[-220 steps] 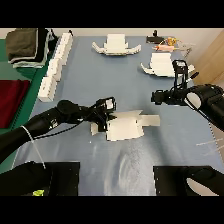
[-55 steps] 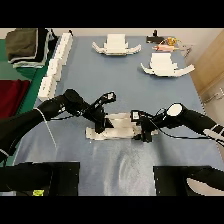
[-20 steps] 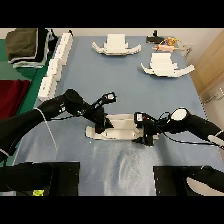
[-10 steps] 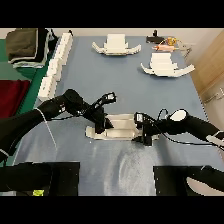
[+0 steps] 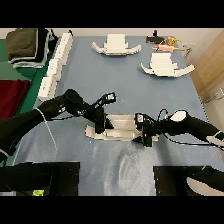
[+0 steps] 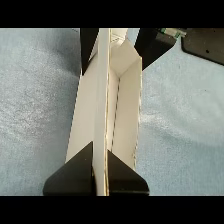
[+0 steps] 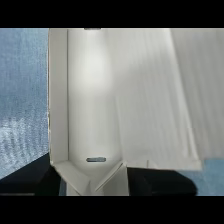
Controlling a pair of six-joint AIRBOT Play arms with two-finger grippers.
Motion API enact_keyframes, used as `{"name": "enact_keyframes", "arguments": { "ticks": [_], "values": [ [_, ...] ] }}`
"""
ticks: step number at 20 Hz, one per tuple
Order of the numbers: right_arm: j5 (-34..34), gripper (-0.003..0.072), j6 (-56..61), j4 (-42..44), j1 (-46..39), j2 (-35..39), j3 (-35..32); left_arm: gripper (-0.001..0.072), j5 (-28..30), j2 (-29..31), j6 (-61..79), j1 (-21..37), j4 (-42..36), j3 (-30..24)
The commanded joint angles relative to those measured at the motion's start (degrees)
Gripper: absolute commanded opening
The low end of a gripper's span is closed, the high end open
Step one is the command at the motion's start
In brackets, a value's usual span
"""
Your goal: Fold the box.
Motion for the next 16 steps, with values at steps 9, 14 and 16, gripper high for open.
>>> {"name": "enact_keyframes", "arguments": {
  "ticks": [9, 14, 16],
  "values": [
    [0.17, 0.0542, 0.0, -0.13, 0.07, -0.04, 0.0, 0.0014, 0.15, 0.02, 0.0, 0.02, 0.0, 0.0],
    [0.15, 0.0541, 0.0, -0.13, 0.07, -0.04, 0.0, 0.0014, 0.26, 0.02, 0.04, 0.02, -1.4, 0.0],
    [0.17, 0.0541, 0.0, -0.13, 0.07, -0.04, 0.0, 0.0014, 0.2, 0.02, 0.0, 0.0, -1.79, 0.0]
  ]
}}
